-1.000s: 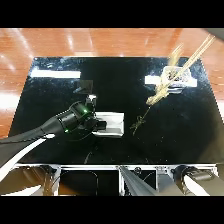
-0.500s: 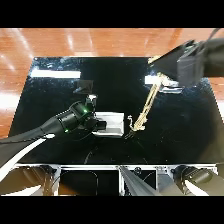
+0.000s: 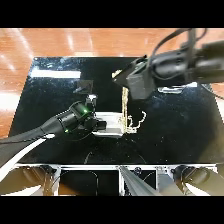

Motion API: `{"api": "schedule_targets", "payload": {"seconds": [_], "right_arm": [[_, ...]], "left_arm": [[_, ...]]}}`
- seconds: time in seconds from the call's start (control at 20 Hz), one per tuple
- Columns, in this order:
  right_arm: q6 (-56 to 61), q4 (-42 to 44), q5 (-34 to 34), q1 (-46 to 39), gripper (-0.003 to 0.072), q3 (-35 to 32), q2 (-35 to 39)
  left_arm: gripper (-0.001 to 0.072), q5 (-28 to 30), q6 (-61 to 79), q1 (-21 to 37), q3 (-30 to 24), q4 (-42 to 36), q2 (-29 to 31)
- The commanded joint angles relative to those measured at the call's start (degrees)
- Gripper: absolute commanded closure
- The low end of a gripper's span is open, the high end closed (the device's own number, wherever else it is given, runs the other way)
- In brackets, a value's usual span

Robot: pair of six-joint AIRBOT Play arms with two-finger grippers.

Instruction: Fold the box and place the chain.

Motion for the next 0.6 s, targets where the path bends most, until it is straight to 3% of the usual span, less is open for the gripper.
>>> {"api": "schedule_targets", "payload": {"seconds": [0.0,0.3,0.55], "right_arm": [[-1.2,2.7,-1.4,2.1,0.0655,-0.1,-3.5],[-2.8,3.3,-4.6,5.9,0.0655,-0.1,-6.3],[0.0,-4.2,-1.4,5.9,0.0654,-2.0,-7.2]], "left_arm": [[0.0685,0.0,0.0,0.0,0.0,0.0,0.0],[0.0685,-0.1,0.0,0.0,0.0,0.0,0.0],[0.0685,0.0,0.0,0.0,0.0,0.0,0.0]]}}
